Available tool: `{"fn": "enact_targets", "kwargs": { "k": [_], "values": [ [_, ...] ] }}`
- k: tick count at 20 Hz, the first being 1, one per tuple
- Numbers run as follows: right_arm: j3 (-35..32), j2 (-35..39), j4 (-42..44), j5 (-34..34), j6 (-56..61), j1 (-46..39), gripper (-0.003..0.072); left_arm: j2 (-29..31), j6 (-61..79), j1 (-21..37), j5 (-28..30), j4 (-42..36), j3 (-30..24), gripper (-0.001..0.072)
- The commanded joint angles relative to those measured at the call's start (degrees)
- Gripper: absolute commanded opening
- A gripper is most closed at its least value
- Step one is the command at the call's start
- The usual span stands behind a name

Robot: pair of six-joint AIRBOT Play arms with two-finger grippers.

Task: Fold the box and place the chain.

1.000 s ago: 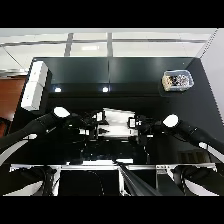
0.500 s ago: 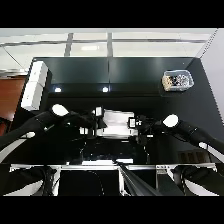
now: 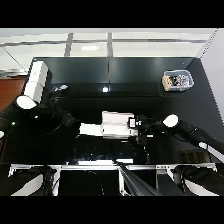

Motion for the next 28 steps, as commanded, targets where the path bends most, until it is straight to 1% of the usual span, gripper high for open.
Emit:
{"fn": "enact_targets", "kwargs": {
  "k": [1, 2, 3, 5, 7, 10, 12, 15, 17, 21, 22, 23, 24, 25, 28],
  "values": [
    [0.0, 0.0, 0.0, 0.0, 0.0, 0.0, 0.0126, -3.1, -16.2, 11.3, -5.4, -11.0, -4.9, 0.0028],
    [0.0, 0.0, 0.0, 0.0, 0.0, 0.0, 0.0126, -5.2, -13.5, 13.5, -7.0, -16.7, -6.5, 0.0027],
    [0.0, 0.0, 0.0, 0.0, 0.0, 0.0, 0.0126, -7.1, -12.7, 14.6, -7.7, -19.6, -7.4, 0.0026],
    [0.0, 0.0, 0.0, 0.0, 0.0, 0.0, 0.0126, -11.0, -12.6, 13.9, -7.5, -19.0, -7.5, 0.0025],
    [0.0, 0.0, 0.0, 0.0, 0.0, 0.0, 0.0126, -13.8, -12.6, 11.3, -6.4, -18.7, -7.5, 0.0025],
    [0.0, 0.0, 0.0, 0.0, 0.0, 0.0, 0.0126, -15.4, -12.6, 7.2, -2.0, -18.7, -7.5, 0.0025],
    [0.0, 0.0, 0.0, 0.0, 0.0, 0.0, 0.0126, -15.4, -12.0, 5.2, -0.7, -18.7, -7.4, 0.0025],
    [0.0, 0.0, 0.0, 0.0, 0.0, 0.0, 0.0126, -15.4, -9.5, 3.0, -2.3, -18.9, -6.6, 0.0025],
    [0.0, 0.0, 0.0, 0.0, 0.0, 0.0, 0.0126, -15.5, -6.6, 1.7, -4.7, -19.5, -5.9, 0.0025],
    [0.0, 0.0, 0.0, 0.0, 0.0, 0.0, 0.0126, -15.5, 2.5, -0.9, -12.2, -27.7, -4.4, 0.0027],
    [0.0, 0.0, 0.0, 0.0, 0.0, 0.0, 0.0126, -15.5, 2.7, -1.7, -13.1, -29.4, -3.8, 0.0065],
    [0.0, 0.0, 0.0, 0.0, 0.0, 0.0, 0.0126, -15.5, 2.6, -2.7, -13.6, -29.7, -3.0, 0.0244],
    [0.0, 0.0, 0.0, 0.0, 0.0, 0.0, 0.0126, -15.5, 2.3, -3.9, -13.8, -29.6, -2.1, 0.0474],
    [0.0, 0.0, 0.0, 0.0, 0.0, 0.0, 0.0126, -15.5, 1.3, -5.4, -13.7, -29.6, -1.2, 0.0534],
    [0.0, 0.0, 0.0, 0.0, 0.0, 0.0, 0.0126, -15.5, -2.4, -10.5, -11.6, -27.5, 2.1, 0.0534]
  ]
}}
